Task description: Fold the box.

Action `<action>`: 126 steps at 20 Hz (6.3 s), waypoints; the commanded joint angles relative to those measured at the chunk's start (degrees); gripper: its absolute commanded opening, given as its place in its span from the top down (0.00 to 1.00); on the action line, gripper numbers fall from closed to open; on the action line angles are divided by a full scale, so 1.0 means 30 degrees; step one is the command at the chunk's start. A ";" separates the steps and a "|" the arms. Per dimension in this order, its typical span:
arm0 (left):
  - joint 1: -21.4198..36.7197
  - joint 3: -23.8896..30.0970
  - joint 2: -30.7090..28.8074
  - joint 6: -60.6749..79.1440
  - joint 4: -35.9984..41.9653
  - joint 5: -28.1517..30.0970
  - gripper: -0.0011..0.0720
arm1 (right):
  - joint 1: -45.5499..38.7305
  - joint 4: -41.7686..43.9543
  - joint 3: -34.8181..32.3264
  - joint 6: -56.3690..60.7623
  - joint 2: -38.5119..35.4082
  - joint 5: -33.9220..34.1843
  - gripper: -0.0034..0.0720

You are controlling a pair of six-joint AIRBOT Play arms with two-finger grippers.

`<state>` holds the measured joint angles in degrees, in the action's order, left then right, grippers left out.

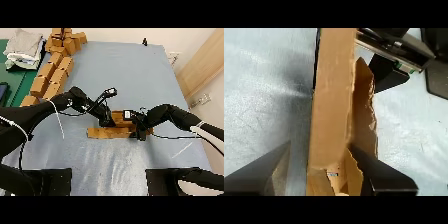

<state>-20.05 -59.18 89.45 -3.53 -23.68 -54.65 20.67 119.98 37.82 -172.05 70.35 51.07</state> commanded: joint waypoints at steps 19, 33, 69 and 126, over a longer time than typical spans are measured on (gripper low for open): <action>-0.0117 0.0095 -0.1763 -1.6728 0.1581 -0.0590 0.97 | 0.0015 -0.0087 -0.0015 0.0007 0.0000 0.0131 0.29; -0.0233 -0.1362 0.1282 -2.0611 -0.3949 0.1581 0.97 | 0.0015 -0.0087 -0.0015 0.0007 0.0000 0.0131 0.29; -0.1297 0.8502 -0.8881 0.3526 -0.1632 0.6033 0.04 | 0.0015 -0.0138 -0.0015 0.0007 0.0000 0.0131 0.29; -0.2681 0.7053 -0.4721 0.7533 0.3716 0.6747 0.76 | 0.0015 -0.0153 -0.0015 0.0007 0.0000 0.0138 0.29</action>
<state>-28.21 -37.98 75.44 19.99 -11.70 -34.39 20.69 119.50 37.76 -172.07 70.35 51.48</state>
